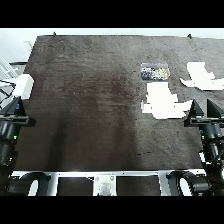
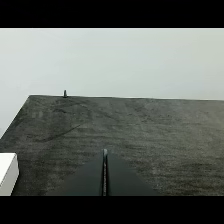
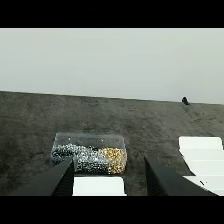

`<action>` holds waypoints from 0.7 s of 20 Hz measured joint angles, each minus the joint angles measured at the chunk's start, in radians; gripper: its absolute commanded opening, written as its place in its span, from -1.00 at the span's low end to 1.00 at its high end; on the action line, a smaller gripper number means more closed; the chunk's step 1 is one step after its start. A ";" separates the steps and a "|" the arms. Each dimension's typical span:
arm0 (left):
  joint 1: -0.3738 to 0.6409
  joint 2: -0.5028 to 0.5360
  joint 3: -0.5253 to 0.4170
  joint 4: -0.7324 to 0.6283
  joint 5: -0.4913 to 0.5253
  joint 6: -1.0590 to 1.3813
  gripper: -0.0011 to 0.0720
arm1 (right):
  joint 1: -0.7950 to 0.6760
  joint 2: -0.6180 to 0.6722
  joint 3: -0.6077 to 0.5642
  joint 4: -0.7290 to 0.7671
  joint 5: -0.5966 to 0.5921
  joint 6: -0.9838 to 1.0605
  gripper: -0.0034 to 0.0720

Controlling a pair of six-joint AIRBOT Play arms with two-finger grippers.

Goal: Fold the box and place the chain.

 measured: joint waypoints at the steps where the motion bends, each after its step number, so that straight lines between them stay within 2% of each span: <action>1: 0.000 0.000 0.000 0.000 0.000 0.000 -0.87 | 0.000 -0.001 0.010 0.000 0.000 0.000 0.25; 5: 0.000 0.000 0.000 0.000 0.000 0.000 -0.87 | 0.000 -0.063 0.071 0.000 -0.051 0.000 0.23; 7: 0.000 0.000 0.000 0.000 0.000 0.000 -0.87 | 0.000 -0.148 0.124 0.006 -0.077 0.000 0.23; 10: 0.000 0.000 0.000 0.000 0.000 0.000 -0.87 | -0.026 -0.344 0.234 0.034 -0.091 0.000 0.24; 12: 0.000 0.000 0.000 0.000 0.000 0.000 -0.87 | -0.082 -0.499 0.317 0.056 -0.040 0.002 0.24; 14: 0.000 0.000 0.000 0.000 0.000 0.000 -0.87 | -0.173 -0.650 0.399 0.065 0.084 0.041 0.23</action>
